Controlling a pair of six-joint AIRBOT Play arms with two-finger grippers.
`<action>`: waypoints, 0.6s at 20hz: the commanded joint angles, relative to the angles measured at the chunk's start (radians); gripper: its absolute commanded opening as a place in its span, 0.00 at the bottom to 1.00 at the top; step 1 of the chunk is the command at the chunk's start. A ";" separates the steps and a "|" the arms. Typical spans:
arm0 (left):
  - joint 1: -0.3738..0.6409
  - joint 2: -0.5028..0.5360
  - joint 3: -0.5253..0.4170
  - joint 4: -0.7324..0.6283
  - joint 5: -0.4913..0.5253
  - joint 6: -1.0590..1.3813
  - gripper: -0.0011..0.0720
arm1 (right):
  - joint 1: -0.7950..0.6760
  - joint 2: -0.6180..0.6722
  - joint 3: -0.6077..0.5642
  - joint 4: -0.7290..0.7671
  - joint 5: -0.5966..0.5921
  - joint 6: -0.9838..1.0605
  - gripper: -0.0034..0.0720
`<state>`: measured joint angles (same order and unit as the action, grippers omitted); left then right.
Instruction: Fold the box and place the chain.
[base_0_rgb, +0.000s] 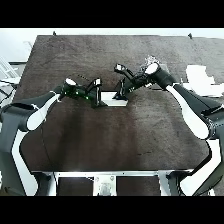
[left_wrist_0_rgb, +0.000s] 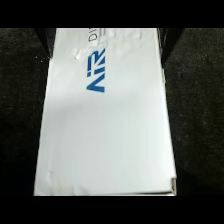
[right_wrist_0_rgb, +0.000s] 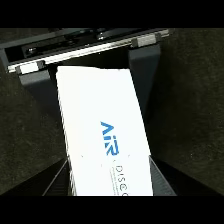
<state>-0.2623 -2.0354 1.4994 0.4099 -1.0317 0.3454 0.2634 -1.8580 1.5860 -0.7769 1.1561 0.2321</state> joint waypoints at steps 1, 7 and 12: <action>0.001 0.000 0.000 0.000 0.002 0.000 0.44 | -0.001 0.004 0.001 -0.001 0.027 -0.009 0.78; 0.001 0.000 0.000 0.000 0.002 0.000 0.44 | -0.012 0.013 0.001 0.001 0.044 -0.009 0.78; 0.001 0.000 0.000 0.000 0.002 0.000 0.44 | -0.016 0.045 0.001 0.004 0.083 -0.010 0.78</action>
